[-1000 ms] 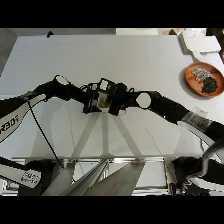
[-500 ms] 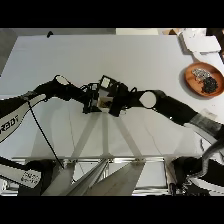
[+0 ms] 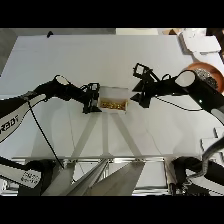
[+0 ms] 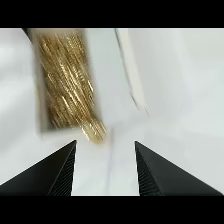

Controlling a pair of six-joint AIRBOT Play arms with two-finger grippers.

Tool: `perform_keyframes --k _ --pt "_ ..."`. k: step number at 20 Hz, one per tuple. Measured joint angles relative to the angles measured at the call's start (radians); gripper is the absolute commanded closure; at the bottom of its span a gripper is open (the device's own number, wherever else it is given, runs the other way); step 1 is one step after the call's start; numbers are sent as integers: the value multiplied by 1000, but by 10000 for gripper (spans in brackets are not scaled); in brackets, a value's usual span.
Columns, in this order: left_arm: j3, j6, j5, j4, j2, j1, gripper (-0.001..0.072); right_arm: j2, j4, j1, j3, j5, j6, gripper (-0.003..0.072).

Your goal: Fold the box and place the chain.

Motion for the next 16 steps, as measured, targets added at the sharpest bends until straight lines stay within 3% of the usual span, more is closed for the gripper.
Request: perform_keyframes --k 7,12,13,15,16 --pt "0 0 0 0 0 0 484 -241 180 -72 -5 37 -418 271" --pt "0 0 0 0 0 0 484 -304 288 -67 -5 45 -595 284" --pt "0 0 0 0 0 0 484 -309 298 -63 -5 45 -618 324" --pt "0 0 0 0 0 0 484 -315 310 -56 -5 47 -650 523" --pt "0 0 0 0 0 0 484 -317 312 -53 -5 47 -657 537"
